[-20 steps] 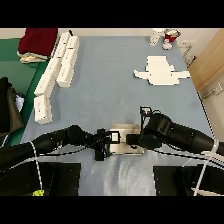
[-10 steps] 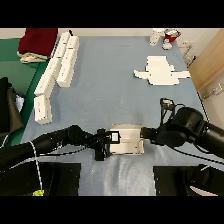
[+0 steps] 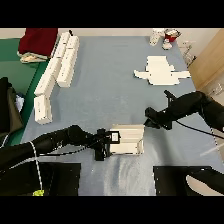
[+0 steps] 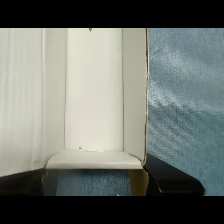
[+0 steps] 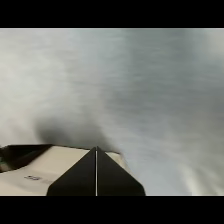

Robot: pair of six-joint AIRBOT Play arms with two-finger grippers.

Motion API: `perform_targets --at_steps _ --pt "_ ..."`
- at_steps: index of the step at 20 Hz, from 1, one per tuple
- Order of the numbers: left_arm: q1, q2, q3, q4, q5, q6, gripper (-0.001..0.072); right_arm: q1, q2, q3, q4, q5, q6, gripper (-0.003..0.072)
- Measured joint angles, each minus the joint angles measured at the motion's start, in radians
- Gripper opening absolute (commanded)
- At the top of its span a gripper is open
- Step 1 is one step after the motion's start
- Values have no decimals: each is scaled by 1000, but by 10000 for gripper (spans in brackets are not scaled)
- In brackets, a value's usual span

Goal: Fold the box.

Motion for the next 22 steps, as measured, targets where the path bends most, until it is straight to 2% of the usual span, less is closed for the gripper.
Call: perform_targets --at_steps 2,3,5,8,12,15,22 --pt "0 0 0 0 0 0 523 -58 -87 3 187 -36 -229 -1" --pt "0 0 0 0 0 0 523 -75 -131 5 258 -92 -345 -1" --pt "0 0 0 0 0 0 523 -92 -200 6 352 -181 -520 -1" --pt "0 0 0 0 0 0 523 -90 -240 5 415 -257 -694 0" --pt "0 0 0 0 0 0 523 -37 -196 -18 445 -285 -834 0" --pt "0 0 0 0 0 0 523 36 -109 -73 447 -211 -907 0" --pt "0 0 0 0 0 0 523 210 159 -274 428 69 -1001 1"
